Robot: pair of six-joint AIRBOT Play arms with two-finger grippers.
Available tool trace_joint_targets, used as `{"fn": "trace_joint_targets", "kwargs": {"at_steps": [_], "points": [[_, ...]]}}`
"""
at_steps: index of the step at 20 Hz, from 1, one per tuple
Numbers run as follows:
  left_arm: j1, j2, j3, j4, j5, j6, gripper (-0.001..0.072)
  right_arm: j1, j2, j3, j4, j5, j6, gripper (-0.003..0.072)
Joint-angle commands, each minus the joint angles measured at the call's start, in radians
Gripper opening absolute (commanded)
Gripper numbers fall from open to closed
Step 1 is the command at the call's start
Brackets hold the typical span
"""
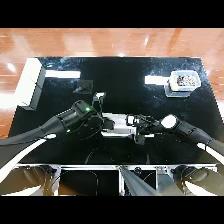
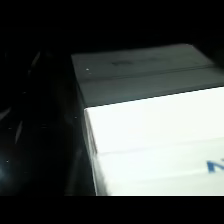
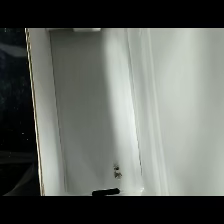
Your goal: Fold the box and place the chain.
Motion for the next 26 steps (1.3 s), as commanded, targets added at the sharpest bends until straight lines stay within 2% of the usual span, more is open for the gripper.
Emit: {"fn": "trace_joint_targets", "kwargs": {"at_steps": [1, 20, 21, 22, 24, 26], "points": [[-0.006, -0.037, 0.025, -0.034, 0.037, 0.005, 0.03, 0.001, 0.0, 0.0, 0.0, 0.0, 0.0, 0.0488], [-0.006, -0.09, 0.025, -0.037, 0.002, 0.0, 0.0299, 0.001, 0.0, 0.0, 0.0, 0.0, 0.0, 0.0488], [-0.006, -0.09, 0.025, -0.039, 0.002, 0.0, 0.0276, 0.001, 0.0, 0.0, 0.0, 0.0, 0.0, 0.0488], [-0.006, -0.09, 0.028, -0.046, 0.003, 0.005, 0.0198, 0.001, 0.0, 0.0, 0.0, 0.0, 0.0, 0.0488], [-0.006, -0.09, 0.04, -0.06, 0.002, 0.014, 0.0093, 0.001, 0.0, 0.0, 0.0, 0.0, 0.0, 0.0488], [-0.008, -0.09, 0.059, -0.06, 0.003, 0.032, 0.0024, 0.001, 0.0, 0.0, 0.0, 0.0, 0.0, 0.0488]]}}
